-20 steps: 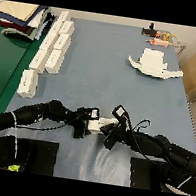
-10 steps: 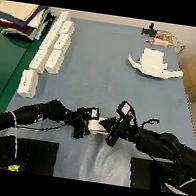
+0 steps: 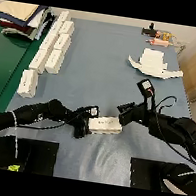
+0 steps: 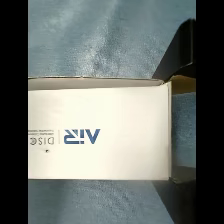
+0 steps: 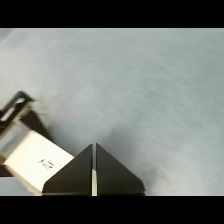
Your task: Fold the box.
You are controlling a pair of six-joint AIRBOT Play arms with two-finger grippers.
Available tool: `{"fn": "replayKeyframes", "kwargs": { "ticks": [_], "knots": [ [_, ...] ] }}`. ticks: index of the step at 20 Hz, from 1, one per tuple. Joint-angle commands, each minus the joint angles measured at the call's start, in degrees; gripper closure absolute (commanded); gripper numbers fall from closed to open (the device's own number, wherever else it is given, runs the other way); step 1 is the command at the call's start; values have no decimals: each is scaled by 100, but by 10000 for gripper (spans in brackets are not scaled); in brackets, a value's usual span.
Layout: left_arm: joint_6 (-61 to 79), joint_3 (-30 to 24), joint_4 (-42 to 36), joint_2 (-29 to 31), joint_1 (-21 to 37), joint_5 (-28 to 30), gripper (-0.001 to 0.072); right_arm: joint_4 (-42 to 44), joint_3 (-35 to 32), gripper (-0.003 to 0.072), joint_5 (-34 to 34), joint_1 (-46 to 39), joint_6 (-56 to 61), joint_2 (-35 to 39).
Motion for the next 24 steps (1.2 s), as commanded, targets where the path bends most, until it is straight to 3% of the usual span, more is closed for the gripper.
{"fn": "replayKeyframes", "kwargs": {
  "ticks": [1,4,9,12,16,19,24],
  "knots": [
    [-802,7,168,149,518,2,256,-1440,286,647,-527,-396,1775,7],
    [-1729,7,909,675,1421,-404,257,-1440,286,647,-549,-433,1860,4],
    [-3626,7,2503,1902,3012,-494,257,-1532,286,647,-553,-433,1860,-48],
    [-4647,7,3346,2256,3807,-1021,257,-1567,286,647,-566,-433,1858,-249],
    [-5045,-2,3654,2205,4385,-1403,256,-1567,286,647,-564,-433,1856,-570],
    [-5084,-2,3615,2129,4393,-938,256,-1567,286,647,-562,-433,1856,-693],
    [-5453,2,3613,1285,4393,-212,257,-1593,286,647,-555,-433,1847,-721]
  ]
}}
